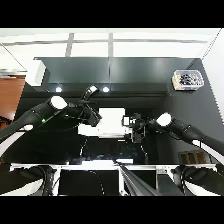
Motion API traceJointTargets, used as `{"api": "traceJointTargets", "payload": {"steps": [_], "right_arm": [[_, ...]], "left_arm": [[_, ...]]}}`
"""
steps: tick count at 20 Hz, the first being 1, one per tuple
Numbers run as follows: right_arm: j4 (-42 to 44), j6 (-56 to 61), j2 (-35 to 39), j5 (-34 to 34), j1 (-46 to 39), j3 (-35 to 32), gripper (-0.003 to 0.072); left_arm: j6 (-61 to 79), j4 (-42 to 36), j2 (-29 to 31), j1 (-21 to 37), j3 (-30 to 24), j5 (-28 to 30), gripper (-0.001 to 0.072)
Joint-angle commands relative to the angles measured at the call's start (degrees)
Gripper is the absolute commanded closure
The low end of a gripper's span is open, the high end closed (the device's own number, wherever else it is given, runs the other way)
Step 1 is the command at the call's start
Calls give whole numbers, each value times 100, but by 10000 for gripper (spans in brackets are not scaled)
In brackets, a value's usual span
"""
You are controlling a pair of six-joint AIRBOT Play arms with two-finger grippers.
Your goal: Fold the box and place the chain.
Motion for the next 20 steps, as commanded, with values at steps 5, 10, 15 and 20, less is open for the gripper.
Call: {"api": "traceJointTargets", "payload": {"steps": [5,10,15,20], "right_arm": [[2,7,0,0,0,0,226],[2,7,0,0,2,-2,226],[2,7,0,0,0,0,226],[2,7,0,0,0,-2,226]], "left_arm": [[1550,483,1346,542,-310,-1902,666],[2892,1373,1283,505,-907,-745,4],[3141,1069,977,297,-944,-348,15],[3115,793,629,-332,-942,-190,181]]}}
